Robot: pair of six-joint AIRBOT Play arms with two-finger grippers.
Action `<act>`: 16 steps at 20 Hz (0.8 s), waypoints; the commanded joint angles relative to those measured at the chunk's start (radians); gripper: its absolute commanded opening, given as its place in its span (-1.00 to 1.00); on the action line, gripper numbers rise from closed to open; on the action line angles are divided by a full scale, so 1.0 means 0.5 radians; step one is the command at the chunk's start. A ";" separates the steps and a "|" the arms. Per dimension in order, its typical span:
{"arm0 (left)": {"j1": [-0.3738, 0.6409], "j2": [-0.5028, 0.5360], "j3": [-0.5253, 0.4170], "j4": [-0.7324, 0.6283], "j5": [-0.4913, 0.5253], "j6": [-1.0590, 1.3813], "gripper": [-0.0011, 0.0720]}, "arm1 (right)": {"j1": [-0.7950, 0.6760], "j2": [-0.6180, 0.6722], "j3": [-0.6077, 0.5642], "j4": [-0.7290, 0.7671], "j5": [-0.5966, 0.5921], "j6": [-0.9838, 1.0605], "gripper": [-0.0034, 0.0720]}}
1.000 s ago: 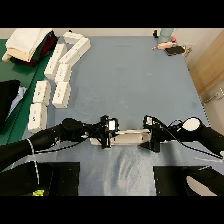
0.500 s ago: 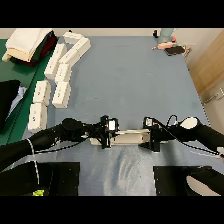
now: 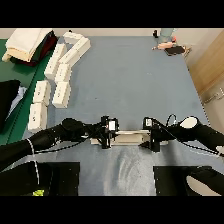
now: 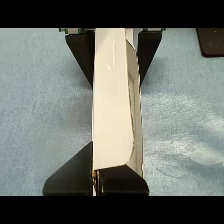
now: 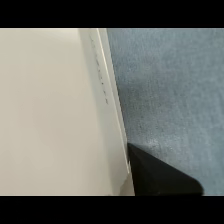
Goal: Fold the box.
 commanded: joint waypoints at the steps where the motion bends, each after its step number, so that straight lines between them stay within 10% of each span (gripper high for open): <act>1: 0.000 -0.001 0.002 -0.001 0.006 0.000 -0.94 | -0.001 0.008 -0.001 -0.011 0.008 0.000 0.42; 16: 0.000 -0.001 0.002 0.000 0.007 0.000 -0.94 | -0.001 0.021 0.000 -0.013 -0.071 -0.001 0.43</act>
